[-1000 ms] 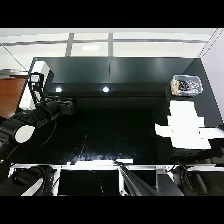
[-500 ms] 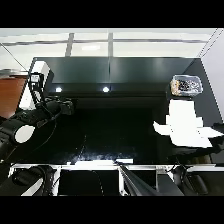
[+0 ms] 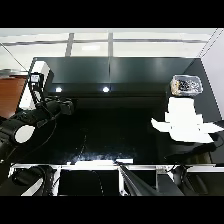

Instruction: Fold the box and place the chain.

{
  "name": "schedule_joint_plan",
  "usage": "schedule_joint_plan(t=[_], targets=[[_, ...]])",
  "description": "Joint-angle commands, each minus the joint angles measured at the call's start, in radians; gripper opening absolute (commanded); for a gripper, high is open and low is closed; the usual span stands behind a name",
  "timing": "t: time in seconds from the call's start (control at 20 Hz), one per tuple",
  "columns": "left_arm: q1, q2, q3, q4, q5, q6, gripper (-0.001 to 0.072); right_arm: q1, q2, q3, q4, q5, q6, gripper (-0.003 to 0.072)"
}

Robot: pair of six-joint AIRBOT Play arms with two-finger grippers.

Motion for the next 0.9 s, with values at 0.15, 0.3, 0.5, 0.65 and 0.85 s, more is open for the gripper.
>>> schedule_joint_plan(t=[0.15, 0.3, 0.5, 0.65, 0.85], targets=[[0.002, -0.001, 0.0, 0.014, 0.003, 0.003, 0.07, 0.183, 0.088, -0.053, 0.099, -0.007, -0.01, 0.0019], [0.003, -0.001, 0.0, 0.019, 0.005, 0.004, 0.07, 0.319, 0.135, -0.129, 0.212, -0.025, -0.003, 0.0018], [-0.004, -0.001, 0.0, 0.003, 0.006, 0.004, 0.07, 0.545, 0.284, -0.259, 0.311, -0.213, 0.147, 0.0018], [-0.004, -0.001, 0.0, -0.001, 0.005, 0.004, 0.07, 0.753, 0.44, -0.354, 0.314, -0.363, 0.257, 0.0018], [-0.004, -0.008, 0.0, -0.039, -0.048, 0.004, 0.0699, 1.082, 0.71, -0.51, 0.316, -0.694, 0.418, 0.0019]])
